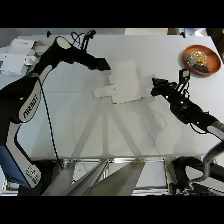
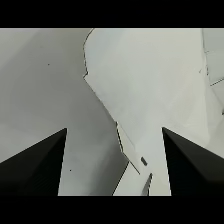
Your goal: Fold the box and place the chain.
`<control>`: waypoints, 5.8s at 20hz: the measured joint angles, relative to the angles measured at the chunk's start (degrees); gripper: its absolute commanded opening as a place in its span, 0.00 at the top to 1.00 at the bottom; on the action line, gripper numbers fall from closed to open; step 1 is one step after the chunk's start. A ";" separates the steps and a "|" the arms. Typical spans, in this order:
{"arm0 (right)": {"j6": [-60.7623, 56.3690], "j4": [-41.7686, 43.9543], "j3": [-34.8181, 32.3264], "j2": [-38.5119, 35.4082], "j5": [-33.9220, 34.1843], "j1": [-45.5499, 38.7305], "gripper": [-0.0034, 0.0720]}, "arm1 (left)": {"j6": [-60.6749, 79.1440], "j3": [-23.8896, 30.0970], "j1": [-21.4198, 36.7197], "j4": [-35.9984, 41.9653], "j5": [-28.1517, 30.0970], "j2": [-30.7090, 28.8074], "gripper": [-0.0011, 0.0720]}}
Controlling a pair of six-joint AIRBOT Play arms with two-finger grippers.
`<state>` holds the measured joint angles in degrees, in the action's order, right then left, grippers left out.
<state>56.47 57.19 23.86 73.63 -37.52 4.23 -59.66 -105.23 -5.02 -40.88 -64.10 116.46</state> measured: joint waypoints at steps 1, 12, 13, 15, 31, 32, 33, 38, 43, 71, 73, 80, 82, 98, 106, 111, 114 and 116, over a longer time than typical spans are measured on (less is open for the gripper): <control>0.00 0.00 0.00 0.00 0.00 0.00 0.93 | -0.20 -0.04 -0.46 0.02 0.63 0.39 0.13; 0.00 0.02 0.00 0.00 0.00 0.00 0.93 | -7.52 -0.42 -4.07 -1.09 3.26 1.55 0.23; 0.00 0.00 0.00 0.00 0.00 0.00 0.93 | -7.65 -0.42 -4.66 -1.09 3.63 1.55 0.23; 0.00 0.00 0.00 0.00 0.00 -0.02 0.93 | -7.61 -0.42 -5.70 -1.11 4.24 1.55 0.23; 0.00 0.02 -0.02 0.00 0.00 -0.02 0.93 | 4.52 -0.42 -9.14 2.34 4.66 1.55 0.56; 0.00 0.02 0.00 0.00 0.00 -0.02 0.93 | 5.90 -0.42 -9.46 2.64 4.61 1.55 0.56; 0.02 0.02 -0.02 0.00 0.00 -0.02 0.93 | 7.13 -0.42 -9.75 2.93 4.63 1.55 0.56; 0.02 0.00 -0.02 0.00 -0.02 -0.02 0.93 | 10.97 -0.42 -11.28 3.65 6.54 1.55 0.65; 0.00 0.00 -0.02 0.00 0.02 -0.02 0.93 | 12.72 -0.44 -12.59 1.57 8.11 1.55 0.80; 0.00 0.04 -0.04 0.00 -0.07 0.00 0.93 | 15.28 -0.46 -12.94 -6.25 -1.18 0.76 0.97; 0.00 0.04 -0.02 0.00 -0.09 0.00 0.93 | 15.28 -0.46 -12.92 -5.81 -1.16 0.74 0.97; 0.00 0.02 -0.02 0.00 -1.46 0.00 0.93 | 15.28 -0.46 -12.92 -4.20 -0.68 0.74 0.97; 0.00 0.04 -0.02 0.00 -2.03 0.00 0.93 | 15.28 -0.46 -12.92 -3.54 -0.37 0.74 0.97; 2.08 0.33 0.07 -6.01 -2.45 -0.02 0.38 | 18.23 -0.46 -11.58 -2.01 -5.44 -1.66 0.98; 7.45 0.48 0.07 -14.93 0.76 -6.34 0.38 | 37.57 -0.46 -9.14 -2.38 -16.74 -5.25 0.98; 7.89 0.48 0.07 -16.09 4.90 -10.58 0.38 | 42.60 -0.42 -9.05 -2.36 -15.91 -2.10 0.98; 8.00 0.46 0.07 -16.28 7.72 -11.37 0.38 | 43.52 -0.42 -9.62 -2.08 -15.34 0.39 0.98; 8.04 0.46 0.07 -16.33 8.83 -11.63 0.38 | 43.95 -0.42 -10.03 -1.97 -14.25 1.46 0.98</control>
<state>64.51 57.65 23.92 57.30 -28.69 -7.40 -15.70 -105.65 -15.05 -42.85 -78.35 117.93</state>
